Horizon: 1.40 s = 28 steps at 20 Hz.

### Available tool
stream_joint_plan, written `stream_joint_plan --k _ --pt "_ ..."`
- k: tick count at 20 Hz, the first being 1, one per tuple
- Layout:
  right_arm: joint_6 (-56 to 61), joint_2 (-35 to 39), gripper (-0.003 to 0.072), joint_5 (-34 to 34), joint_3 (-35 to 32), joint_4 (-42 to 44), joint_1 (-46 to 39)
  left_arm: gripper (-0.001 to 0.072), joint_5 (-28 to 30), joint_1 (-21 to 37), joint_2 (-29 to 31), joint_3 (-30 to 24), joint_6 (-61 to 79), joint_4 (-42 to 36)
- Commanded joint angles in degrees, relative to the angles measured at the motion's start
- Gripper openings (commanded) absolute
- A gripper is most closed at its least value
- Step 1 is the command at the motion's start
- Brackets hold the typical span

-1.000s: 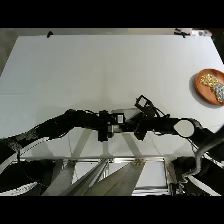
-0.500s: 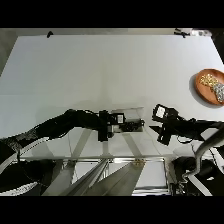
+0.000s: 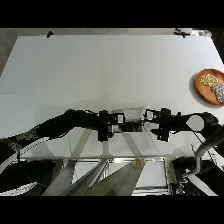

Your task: Fold the box and place the chain.

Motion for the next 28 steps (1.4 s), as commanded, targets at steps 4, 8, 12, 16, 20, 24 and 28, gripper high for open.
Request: stream_joint_plan --k 4,8,12,16,20,24,28 --pt "-11.13 -7.58 0.0488 -7.04 0.00 8.04 -0.02 0.0013 0.02 -0.02 0.04 0.04 0.02 0.00" --pt "-13.92 -11.72 0.0487 -7.80 0.00 8.76 -0.02 0.0013 0.02 -0.02 0.04 0.04 0.02 0.02" --pt "-13.90 -13.92 0.0484 -10.80 0.00 9.51 1.86 0.0013 0.02 -0.02 0.04 0.04 0.02 0.00" --pt "-13.88 -15.19 0.0477 -12.90 0.00 9.66 3.30 0.0013 0.02 0.00 0.07 0.04 0.02 0.00" --pt "-13.86 -15.19 0.0411 -12.79 0.00 10.88 3.30 0.0013 0.02 0.00 0.04 0.04 0.02 0.02" --pt "-13.88 -15.19 0.0207 -11.06 0.00 10.73 3.30 0.0013 0.02 -0.02 0.04 0.04 0.02 0.00" --pt "-13.53 -15.13 0.0023 -9.16 0.00 8.66 3.28 0.0013 0.02 0.00 0.04 0.04 0.02 0.00"
